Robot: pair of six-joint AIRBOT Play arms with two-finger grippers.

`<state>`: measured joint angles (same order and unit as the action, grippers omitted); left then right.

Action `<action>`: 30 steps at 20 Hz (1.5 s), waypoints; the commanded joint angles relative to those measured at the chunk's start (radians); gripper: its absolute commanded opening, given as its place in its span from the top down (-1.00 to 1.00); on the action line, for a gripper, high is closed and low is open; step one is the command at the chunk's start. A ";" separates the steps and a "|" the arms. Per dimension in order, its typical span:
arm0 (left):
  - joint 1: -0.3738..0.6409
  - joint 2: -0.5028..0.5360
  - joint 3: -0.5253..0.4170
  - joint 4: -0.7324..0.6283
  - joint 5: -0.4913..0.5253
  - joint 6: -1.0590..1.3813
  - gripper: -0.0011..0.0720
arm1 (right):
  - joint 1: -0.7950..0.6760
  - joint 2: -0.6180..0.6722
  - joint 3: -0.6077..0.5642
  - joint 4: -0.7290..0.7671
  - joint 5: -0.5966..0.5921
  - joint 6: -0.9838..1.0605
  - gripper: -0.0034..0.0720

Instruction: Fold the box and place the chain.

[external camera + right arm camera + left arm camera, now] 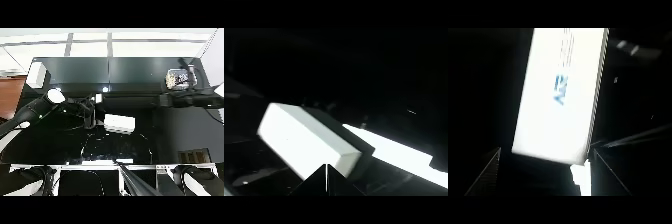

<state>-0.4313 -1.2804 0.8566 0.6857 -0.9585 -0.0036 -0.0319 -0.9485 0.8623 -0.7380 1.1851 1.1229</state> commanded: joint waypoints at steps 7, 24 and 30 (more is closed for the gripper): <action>-0.214 -0.295 0.334 -0.025 -0.010 -0.165 -0.97 | -0.129 0.047 0.003 -0.171 0.038 0.032 0.86; -0.243 -0.370 0.390 0.158 -0.177 -0.216 -0.97 | -0.129 0.047 0.003 -0.269 0.041 0.028 0.86; -0.274 -0.370 0.393 0.323 -0.136 -0.266 -0.96 | -0.129 0.047 0.003 -0.267 0.037 0.029 0.86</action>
<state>-0.6910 -1.6501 1.2491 0.9119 -1.1198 -0.2523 -0.1604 -0.9020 0.8646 -1.0061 1.2247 1.1511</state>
